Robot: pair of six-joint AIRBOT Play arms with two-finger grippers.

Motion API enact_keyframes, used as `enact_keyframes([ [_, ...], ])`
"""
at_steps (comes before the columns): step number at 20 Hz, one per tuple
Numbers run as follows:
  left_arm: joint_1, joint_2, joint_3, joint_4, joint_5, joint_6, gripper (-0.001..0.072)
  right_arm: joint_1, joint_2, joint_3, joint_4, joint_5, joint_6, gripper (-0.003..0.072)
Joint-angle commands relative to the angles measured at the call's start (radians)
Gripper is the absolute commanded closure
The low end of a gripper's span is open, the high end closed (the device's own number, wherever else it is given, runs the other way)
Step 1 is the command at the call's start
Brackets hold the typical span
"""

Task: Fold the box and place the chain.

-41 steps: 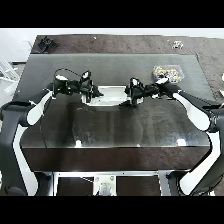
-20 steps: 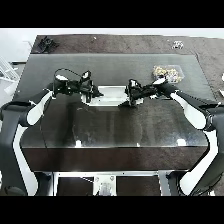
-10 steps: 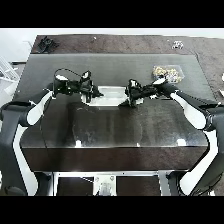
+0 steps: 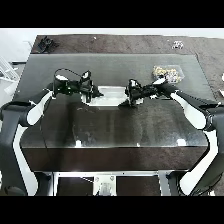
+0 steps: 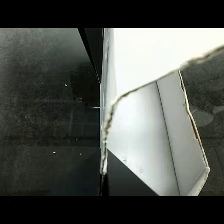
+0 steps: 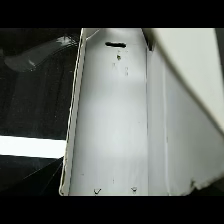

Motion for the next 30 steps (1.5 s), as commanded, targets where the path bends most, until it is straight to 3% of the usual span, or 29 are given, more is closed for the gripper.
enact_keyframes([
  [1, 0.000, 0.000, 0.000, -0.004, 0.001, 0.000, 0.0688, 0.000, -0.001, 0.000, -0.002, 0.000, 0.004, 0.0110],
  [16, 0.000, 0.000, 0.000, -0.016, -0.002, 0.000, 0.0686, 0.000, -0.001, 0.000, -0.002, 0.000, 0.004, 0.0110],
  [17, 0.000, 0.000, 0.000, -0.019, -0.006, 0.000, 0.0633, 0.000, -0.001, 0.000, -0.002, 0.000, 0.004, 0.0111],
  [18, 0.000, 0.000, 0.000, -0.024, -0.007, 0.000, 0.0420, 0.000, -0.001, 0.000, -0.002, 0.000, 0.004, 0.0111],
  [19, 0.000, 0.000, 0.000, -0.024, -0.008, 0.000, 0.0351, 0.000, -0.001, 0.000, -0.002, 0.000, 0.004, 0.0110],
  [30, 0.010, 0.044, 0.007, -0.027, 0.033, -0.109, 0.0333, 0.000, -0.001, 0.000, -0.002, 0.000, 0.004, 0.0111],
])
